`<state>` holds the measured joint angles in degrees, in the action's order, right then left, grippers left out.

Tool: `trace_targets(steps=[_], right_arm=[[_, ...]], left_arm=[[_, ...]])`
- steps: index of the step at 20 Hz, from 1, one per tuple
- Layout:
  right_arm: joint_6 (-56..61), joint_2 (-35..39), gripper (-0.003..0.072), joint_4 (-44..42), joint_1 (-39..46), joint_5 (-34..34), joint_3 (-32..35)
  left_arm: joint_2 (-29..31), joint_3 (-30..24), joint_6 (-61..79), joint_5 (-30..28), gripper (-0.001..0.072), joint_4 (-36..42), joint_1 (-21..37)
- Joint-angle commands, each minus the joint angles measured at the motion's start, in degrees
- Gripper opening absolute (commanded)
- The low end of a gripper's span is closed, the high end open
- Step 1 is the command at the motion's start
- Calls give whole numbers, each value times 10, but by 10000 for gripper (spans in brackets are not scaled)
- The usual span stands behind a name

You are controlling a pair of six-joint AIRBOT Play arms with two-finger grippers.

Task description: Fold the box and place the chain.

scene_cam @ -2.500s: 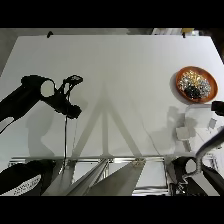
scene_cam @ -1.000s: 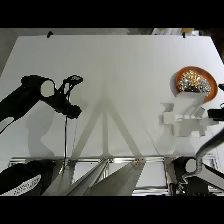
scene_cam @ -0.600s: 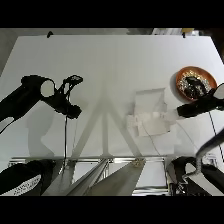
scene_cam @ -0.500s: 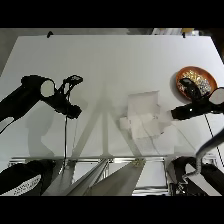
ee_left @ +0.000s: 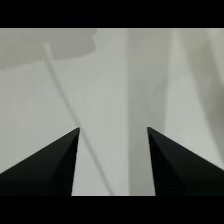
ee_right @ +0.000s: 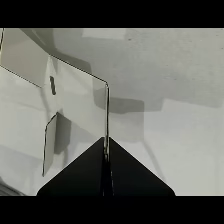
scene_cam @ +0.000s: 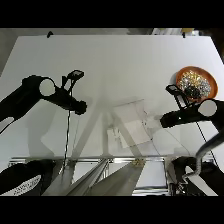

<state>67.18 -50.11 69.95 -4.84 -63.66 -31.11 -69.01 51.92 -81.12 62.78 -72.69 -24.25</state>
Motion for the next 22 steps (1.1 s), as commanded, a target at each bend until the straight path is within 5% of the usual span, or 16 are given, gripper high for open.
trace_targets(steps=[1, 6, 13, 16, 22], right_arm=[[1, 2, 11, -4, -6, 3, 2], [1, 2, 11, -4, -6, 3, 2], [1, 2, 11, -4, -6, 3, 2], [1, 2, 11, -4, -6, 3, 2], [1, 2, 11, -4, -6, 3, 2]], left_arm=[[-9, 0, 105, -68, 509, 97, -17], [-47, 0, 167, -95, 511, 132, -75], [-94, 0, 397, -79, 529, 338, -116], [-111, -1, 400, -78, 630, 345, -116], [-165, -2, 422, -121, 621, 378, -116]])
